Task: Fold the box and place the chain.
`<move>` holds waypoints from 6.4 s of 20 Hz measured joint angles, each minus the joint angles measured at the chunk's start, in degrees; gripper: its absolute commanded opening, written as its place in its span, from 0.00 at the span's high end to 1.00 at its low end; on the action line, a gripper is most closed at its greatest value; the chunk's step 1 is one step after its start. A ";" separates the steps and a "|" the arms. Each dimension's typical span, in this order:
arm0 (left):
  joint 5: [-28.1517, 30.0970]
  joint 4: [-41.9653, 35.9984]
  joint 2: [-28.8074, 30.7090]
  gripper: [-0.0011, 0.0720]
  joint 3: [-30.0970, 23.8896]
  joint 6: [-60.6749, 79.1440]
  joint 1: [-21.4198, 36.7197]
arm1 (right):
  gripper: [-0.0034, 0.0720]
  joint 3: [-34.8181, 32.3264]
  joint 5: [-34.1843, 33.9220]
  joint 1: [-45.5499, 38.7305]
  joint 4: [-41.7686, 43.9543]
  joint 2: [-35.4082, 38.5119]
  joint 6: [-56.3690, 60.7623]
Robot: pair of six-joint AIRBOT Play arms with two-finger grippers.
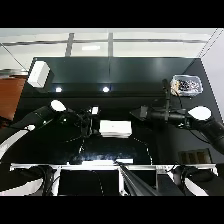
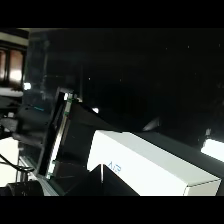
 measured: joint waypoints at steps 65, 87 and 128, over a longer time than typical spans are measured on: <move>-0.37 5.55 -3.28 0.02 14.51 -24.09 -14.71 | 0.92 0.00 22.34 -33.88 -14.97 11.30 -1.77; 2.84 10.88 -6.80 0.46 14.58 -29.94 -17.97 | 0.92 0.00 22.25 -33.88 -14.95 11.30 -1.75; 14.10 19.85 -4.17 0.59 17.05 -55.89 51.65 | 0.92 0.00 14.10 -33.88 -15.74 11.30 -3.54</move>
